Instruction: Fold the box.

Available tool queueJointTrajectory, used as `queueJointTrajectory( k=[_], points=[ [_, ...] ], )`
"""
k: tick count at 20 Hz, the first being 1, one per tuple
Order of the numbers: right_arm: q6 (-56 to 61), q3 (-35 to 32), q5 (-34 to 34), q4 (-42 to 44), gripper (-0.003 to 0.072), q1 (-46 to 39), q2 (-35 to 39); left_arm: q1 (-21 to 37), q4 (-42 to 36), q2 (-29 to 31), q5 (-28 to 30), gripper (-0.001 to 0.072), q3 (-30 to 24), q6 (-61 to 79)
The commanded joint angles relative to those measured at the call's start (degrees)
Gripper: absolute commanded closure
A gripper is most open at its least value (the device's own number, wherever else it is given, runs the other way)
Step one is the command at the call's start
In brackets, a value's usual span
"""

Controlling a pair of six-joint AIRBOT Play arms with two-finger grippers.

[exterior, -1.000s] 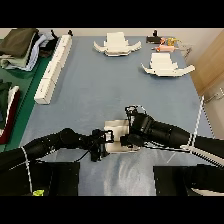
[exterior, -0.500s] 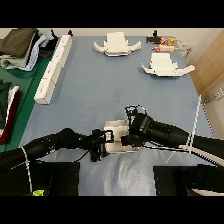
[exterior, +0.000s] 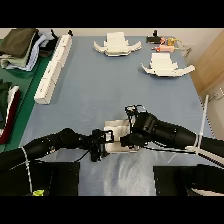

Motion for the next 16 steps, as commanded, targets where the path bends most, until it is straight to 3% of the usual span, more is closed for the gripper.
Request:
queueJointTrajectory(
  k=[1,6,7,9,10,13,16],
  points=[
    [-0.02,0.44,-3.74,-1.46,0.0382,-0.04,2.75,0.02,0.00,0.02,0.02,0.0267,0.04,-0.02],
    [-0.04,2.32,-7.61,-2.80,0.0384,-0.04,9.01,0.02,0.00,0.02,0.02,0.0268,0.04,-0.02],
    [-0.04,2.40,-7.61,-3.39,0.0419,-0.20,10.58,0.02,0.00,0.02,0.02,0.0268,0.04,-0.02],
    [-0.22,2.38,-9.14,-5.88,0.0649,-2.67,12.85,0.02,0.00,0.02,0.02,0.0268,0.04,-0.02],
    [-1.66,2.38,-10.34,-6.91,0.0687,-5.01,13.40,0.02,0.00,0.02,0.02,0.0268,0.04,-0.02],
    [-9.70,2.36,-9.55,-4.44,0.0686,-15.17,13.16,0.02,0.00,0.02,0.02,0.0268,0.04,-0.02],
    [-22.23,2.36,-2.38,5.09,0.0687,-28.74,10.78,0.02,0.00,0.02,0.02,0.0268,0.04,-0.02]
  ],
)
